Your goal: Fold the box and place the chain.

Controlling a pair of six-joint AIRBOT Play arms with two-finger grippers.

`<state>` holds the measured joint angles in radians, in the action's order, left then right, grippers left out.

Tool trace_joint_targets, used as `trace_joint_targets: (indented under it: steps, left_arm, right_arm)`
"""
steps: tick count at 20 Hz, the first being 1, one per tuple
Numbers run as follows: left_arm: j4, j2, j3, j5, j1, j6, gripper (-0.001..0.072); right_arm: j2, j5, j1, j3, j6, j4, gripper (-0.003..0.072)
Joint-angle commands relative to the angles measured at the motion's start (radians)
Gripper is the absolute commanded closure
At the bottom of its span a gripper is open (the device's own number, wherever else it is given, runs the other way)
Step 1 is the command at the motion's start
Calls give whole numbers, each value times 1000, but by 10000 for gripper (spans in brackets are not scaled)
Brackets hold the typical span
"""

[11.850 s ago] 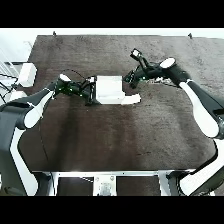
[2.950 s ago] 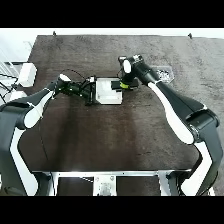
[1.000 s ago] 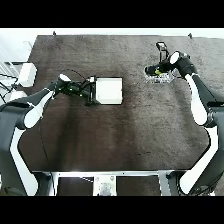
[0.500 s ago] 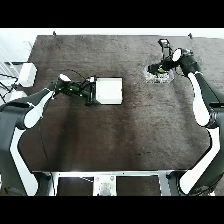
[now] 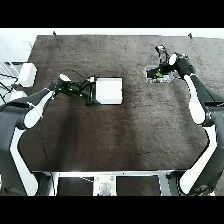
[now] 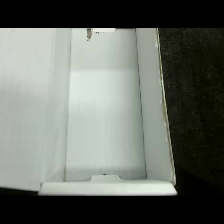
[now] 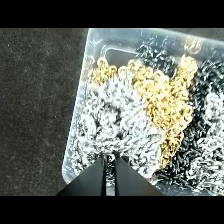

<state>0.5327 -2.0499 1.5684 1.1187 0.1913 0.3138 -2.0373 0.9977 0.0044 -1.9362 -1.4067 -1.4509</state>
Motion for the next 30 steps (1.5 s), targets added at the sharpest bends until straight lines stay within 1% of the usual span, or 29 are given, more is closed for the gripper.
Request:
trace_joint_targets:
  steps: [1, 9, 12, 17, 21, 23, 26, 30]
  left_arm:
    - [0, 0, 0, 0, -1, 0, 184]
    - [0, 0, 0, 0, -1, 0, 185]
    - [0, 0, 0, 0, -1, 0, 184]
    - [0, 0, 0, 0, -1, 0, 185]
    - [0, 0, 0, 0, -1, 0, 185]
    - [0, 0, 0, 0, -1, 0, 185]
    - [0, 0, 0, 0, -1, 0, 185]
    - [0, 0, 0, 0, -1, 0, 185]
  right_arm:
    - [0, 6, 6, -8, 5, -1, 673]
    - [129, 14, 8, -9, 5, 0, 674]
    - [240, 24, 15, -9, 5, -1, 674]
    - [482, 20, 33, -9, 60, -1, 674]
    - [645, -35, 60, -9, 84, -1, 674]
    - [710, -60, 87, -9, 95, -1, 674]
    - [783, -65, 140, -9, 108, -1, 674]
    - [826, -54, 213, -9, 109, -1, 674]
